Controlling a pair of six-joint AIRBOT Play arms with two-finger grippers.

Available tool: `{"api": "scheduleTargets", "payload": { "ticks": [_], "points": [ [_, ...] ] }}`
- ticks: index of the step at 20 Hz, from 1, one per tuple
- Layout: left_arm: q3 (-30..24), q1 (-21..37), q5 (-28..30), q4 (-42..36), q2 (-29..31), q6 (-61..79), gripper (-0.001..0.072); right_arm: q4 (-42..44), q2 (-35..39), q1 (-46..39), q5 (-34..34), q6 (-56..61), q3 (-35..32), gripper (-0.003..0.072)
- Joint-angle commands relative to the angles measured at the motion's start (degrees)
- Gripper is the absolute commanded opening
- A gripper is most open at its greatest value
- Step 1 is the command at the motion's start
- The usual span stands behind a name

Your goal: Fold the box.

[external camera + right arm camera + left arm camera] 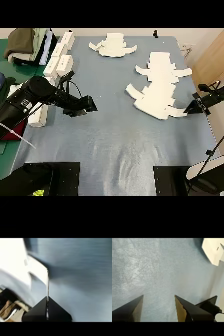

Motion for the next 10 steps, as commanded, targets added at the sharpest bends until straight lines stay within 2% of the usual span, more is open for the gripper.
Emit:
{"api": "scheduleTargets", "payload": {
  "ticks": [1, 5, 10],
  "points": [
    [0.0, 0.0, -1.0, -0.1, 0.0, 2.8, 0.0595, 8.5, 4.1, 5.4, -0.3, -1.3, -6.2, 0.0002],
    [0.0, 0.0, -3.2, -0.1, 0.0, 7.3, 0.0595, 2.1, 16.2, 16.3, -9.5, 2.0, -16.5, 0.0000],
    [0.0, 0.0, -5.6, -0.1, 0.0, 11.9, 0.0595, -8.7, 30.0, 25.2, -12.5, 7.2, -26.6, -0.0001]
  ]
}}
